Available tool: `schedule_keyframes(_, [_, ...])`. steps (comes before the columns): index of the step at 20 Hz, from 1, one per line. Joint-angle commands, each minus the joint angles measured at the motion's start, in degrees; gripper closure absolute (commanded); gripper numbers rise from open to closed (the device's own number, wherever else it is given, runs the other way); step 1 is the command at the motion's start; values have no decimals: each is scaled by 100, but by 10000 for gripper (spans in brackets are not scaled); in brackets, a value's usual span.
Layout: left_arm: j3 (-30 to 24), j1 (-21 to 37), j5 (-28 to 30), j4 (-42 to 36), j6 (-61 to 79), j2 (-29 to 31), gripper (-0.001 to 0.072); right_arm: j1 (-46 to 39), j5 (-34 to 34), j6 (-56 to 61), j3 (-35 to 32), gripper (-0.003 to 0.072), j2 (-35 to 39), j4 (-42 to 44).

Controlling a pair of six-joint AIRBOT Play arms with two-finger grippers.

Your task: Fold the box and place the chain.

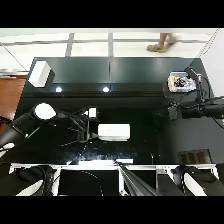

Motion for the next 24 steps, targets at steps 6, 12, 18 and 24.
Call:
schedule_keyframes(6, [566, -1178, 1410, -192, -1241, -951, -2, -70, -138, 7, 4, 681, 39, -234])
schedule_keyframes(12, [643, -1180, 1176, -234, -1349, -1191, -1, -70, -162, 9, 4, 681, 39, -232])
schedule_keyframes(18, [643, -1185, 1049, -212, -1351, -1241, -1, -70, -162, 9, 4, 681, 39, -229])
schedule_keyframes(24, [643, -1207, 990, -210, -1351, -1375, -2, -70, -160, 9, 4, 681, 39, -232])
